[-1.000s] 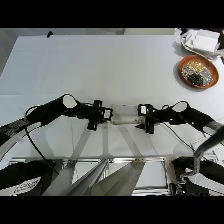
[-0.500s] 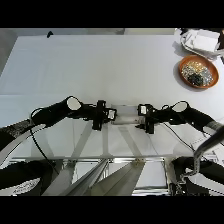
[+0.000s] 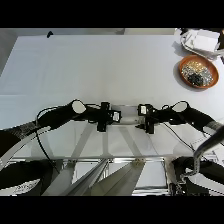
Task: Fold the box and place the chain.
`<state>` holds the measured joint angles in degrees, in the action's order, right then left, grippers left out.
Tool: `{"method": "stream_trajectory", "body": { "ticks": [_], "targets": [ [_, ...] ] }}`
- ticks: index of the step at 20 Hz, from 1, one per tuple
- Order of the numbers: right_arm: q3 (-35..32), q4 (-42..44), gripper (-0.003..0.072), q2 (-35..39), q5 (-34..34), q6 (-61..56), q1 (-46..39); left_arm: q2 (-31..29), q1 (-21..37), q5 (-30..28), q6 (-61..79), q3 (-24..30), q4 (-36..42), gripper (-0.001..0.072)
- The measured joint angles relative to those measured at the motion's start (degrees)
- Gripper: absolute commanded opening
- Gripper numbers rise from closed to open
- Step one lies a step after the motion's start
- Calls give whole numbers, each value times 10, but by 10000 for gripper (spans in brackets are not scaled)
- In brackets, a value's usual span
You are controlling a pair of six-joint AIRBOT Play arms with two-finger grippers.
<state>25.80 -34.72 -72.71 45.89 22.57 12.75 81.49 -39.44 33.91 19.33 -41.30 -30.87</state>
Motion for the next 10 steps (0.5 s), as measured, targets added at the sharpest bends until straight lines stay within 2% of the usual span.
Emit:
{"method": "stream_trajectory", "body": {
  "ticks": [1,2,3,7,8,9,10],
  "targets": [
    [0,0,295,0,0,0,0,0,-3,-4,0,0,2,184],
    [0,0,295,0,0,0,0,1,-5,-6,0,0,4,322],
    [0,0,295,0,0,0,0,1,-7,-7,-1,0,6,396],
    [0,0,295,0,0,0,0,1,-10,-11,-2,0,7,385],
    [0,0,295,0,0,0,0,1,-10,-12,-2,0,7,313],
    [0,0,295,0,0,0,0,1,-10,-14,-2,0,7,151],
    [0,0,295,0,0,0,0,0,-10,-19,-9,0,8,27]
  ]
}}
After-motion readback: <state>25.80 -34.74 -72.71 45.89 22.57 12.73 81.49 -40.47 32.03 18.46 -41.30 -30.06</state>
